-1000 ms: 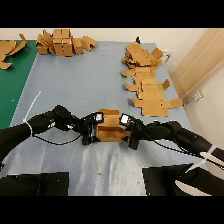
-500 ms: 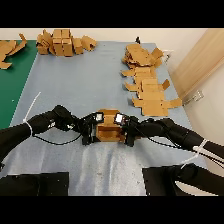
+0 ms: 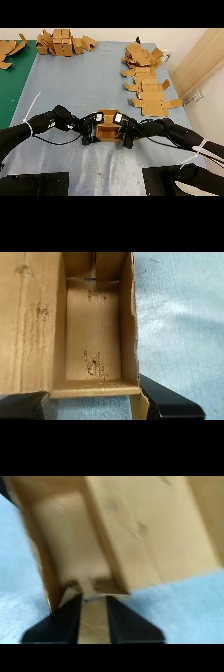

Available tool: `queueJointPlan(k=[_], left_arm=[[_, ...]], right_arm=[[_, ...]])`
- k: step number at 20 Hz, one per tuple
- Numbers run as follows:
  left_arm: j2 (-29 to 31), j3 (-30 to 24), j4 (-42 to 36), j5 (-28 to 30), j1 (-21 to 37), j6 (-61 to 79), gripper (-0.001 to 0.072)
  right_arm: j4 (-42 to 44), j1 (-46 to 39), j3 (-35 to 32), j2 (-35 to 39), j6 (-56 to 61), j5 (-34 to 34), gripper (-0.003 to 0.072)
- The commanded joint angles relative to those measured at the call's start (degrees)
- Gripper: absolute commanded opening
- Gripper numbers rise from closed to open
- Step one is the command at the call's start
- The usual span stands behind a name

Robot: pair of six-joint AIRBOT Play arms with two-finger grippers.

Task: Fold the box.

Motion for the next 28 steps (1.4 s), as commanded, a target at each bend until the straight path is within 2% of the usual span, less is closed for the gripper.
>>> queueJointPlan(k=[1,4,6,8,14,18,24,28], left_arm=[[0.0,0.0,0.1,-0.1,0.0,-0.1,0.0475],[0.0,0.0,0.1,-0.1,0.0,-0.1,0.0475],[0.0,0.0,0.1,-0.1,0.0,-0.1,0.0475],[0.0,0.0,0.1,-0.1,0.0,-0.1,0.0475],[0.0,0.0,0.1,-0.1,0.0,-0.1,0.0475],[0.0,0.0,0.1,-0.1,0.0,-0.1,0.0475],[0.0,0.0,0.1,-0.1,0.0,-0.1,0.0475],[0.0,0.0,0.1,-0.1,0.0,-0.1,0.0475]], right_arm=[[-3.9,-0.2,0.0,0.0,0.2,0.7,0.0309],[-7.8,-0.2,0.0,0.0,0.2,0.7,0.0308],[-8.2,-0.2,0.0,0.0,0.2,0.7,0.0281],[-8.0,-0.2,0.1,0.0,0.2,0.7,0.0153],[-7.6,-0.2,0.1,0.0,0.2,-0.1,0.0161],[-12.5,-0.2,0.1,0.0,0.2,-5.1,0.0161],[-13.2,-0.2,0.1,0.0,-4.4,0.7,0.0161],[-12.1,-0.2,0.4,0.0,-6.3,1.1,0.0161]])
